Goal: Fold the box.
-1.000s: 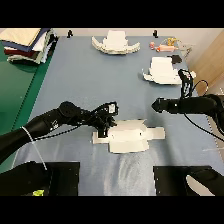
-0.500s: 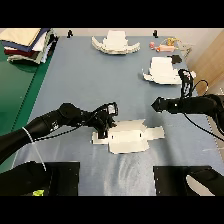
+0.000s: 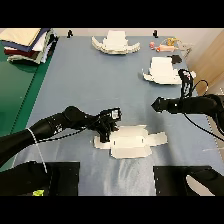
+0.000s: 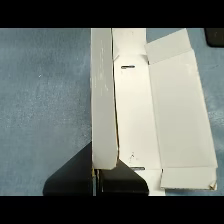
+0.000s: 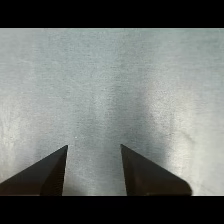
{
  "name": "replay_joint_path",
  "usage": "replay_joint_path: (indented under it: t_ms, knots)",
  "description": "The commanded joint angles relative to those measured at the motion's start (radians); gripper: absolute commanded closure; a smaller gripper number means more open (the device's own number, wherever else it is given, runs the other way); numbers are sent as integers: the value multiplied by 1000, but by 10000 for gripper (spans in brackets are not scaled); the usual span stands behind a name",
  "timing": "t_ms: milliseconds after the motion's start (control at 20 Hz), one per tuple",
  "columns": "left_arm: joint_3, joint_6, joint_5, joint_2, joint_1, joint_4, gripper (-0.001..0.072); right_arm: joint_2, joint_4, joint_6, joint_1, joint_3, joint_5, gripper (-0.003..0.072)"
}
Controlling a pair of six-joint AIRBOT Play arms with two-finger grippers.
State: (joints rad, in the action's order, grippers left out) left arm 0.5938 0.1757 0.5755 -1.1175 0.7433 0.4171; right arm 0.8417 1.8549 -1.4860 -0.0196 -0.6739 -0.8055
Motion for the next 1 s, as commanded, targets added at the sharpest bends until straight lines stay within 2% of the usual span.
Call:
replay_joint_path:
  t_ms: [0,350,550,850,950]
  knots:
    - [-2,0,9,-7,5,3,692,0,0,0,-1,0,0,166]
    - [0,0,-35,9,4,3,692,0,0,0,-1,0,0,167]
    - [-1,-2,11,-2,4,17,691,0,1,0,-1,0,0,166]
    - [-1,-8,11,-11,5,21,691,0,1,0,-1,0,0,166]
    - [0,-7,2,-10,4,65,692,0,0,0,-1,0,0,166]
